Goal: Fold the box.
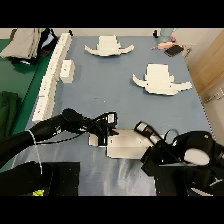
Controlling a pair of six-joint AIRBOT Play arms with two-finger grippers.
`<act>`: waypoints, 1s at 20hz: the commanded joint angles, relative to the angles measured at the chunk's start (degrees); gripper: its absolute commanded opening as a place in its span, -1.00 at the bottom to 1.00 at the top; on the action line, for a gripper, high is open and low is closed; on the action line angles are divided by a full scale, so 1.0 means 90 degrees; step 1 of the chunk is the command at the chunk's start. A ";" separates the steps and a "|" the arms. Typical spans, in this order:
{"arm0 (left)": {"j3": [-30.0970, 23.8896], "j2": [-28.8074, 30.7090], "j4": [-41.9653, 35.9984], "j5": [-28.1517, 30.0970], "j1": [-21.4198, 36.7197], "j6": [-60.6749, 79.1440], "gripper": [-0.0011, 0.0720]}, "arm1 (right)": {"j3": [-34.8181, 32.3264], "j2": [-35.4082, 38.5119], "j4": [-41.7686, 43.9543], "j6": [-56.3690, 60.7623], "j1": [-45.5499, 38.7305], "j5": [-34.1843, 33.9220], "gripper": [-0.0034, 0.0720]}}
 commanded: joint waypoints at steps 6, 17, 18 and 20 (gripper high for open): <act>0.0005 -0.0005 0.0000 0.0002 0.0000 0.0002 -0.93 | -0.0012 -0.1523 -0.3038 -0.0046 0.2220 -0.1086 0.68; 0.0005 -0.0005 -0.0002 0.0002 0.0000 0.0002 -0.93 | 0.0316 -0.1443 -0.4189 0.2737 0.2217 -0.0253 0.64; 0.0005 -0.0005 -0.0002 0.0002 0.0000 0.0002 -0.93 | 0.0323 -0.1336 -0.4269 0.3055 0.2217 -0.0066 0.64; 0.0005 -0.0005 -0.0002 0.0002 0.0000 0.0002 -0.93 | 0.0323 -0.1222 -0.4483 0.3645 0.2217 0.0328 0.64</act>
